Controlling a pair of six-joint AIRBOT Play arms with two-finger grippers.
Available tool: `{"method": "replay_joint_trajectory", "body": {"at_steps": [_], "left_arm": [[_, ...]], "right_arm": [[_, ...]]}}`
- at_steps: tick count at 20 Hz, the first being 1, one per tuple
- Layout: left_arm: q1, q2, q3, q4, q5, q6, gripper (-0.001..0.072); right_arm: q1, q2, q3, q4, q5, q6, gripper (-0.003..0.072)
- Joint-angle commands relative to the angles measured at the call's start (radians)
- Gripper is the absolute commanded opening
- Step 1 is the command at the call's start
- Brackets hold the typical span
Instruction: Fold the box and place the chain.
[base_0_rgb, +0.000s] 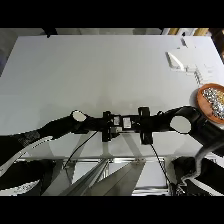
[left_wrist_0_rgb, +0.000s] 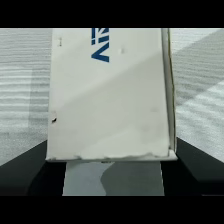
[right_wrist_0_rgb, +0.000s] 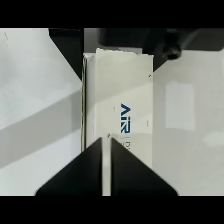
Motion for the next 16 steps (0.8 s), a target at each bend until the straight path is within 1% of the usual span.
{"method": "replay_joint_trajectory", "body": {"at_steps": [1, 3, 6, 12, 16], "left_arm": [[0.000, 0.001, 0.000, 0.000, 0.001, 0.000, 0.0314], [0.000, 0.001, 0.000, 0.000, 0.001, 0.000, 0.0314], [0.000, 0.001, 0.000, 0.000, 0.001, 0.000, 0.0314], [0.000, 0.001, 0.000, 0.000, 0.001, 0.000, 0.0314], [0.000, 0.001, 0.000, 0.000, 0.001, 0.000, 0.0314]], "right_arm": [[-0.024, -0.012, -0.002, 0.016, 0.005, 0.000, 0.0016], [-0.057, -0.031, -0.002, 0.026, 0.021, 0.000, 0.0016], [-0.062, -0.051, -0.002, 0.029, 0.056, -0.004, 0.0016], [-0.062, -0.099, -0.004, 0.076, 0.060, -0.031, 0.0016], [-0.062, -0.107, -0.005, 0.069, 0.053, -0.031, 0.0016]]}}
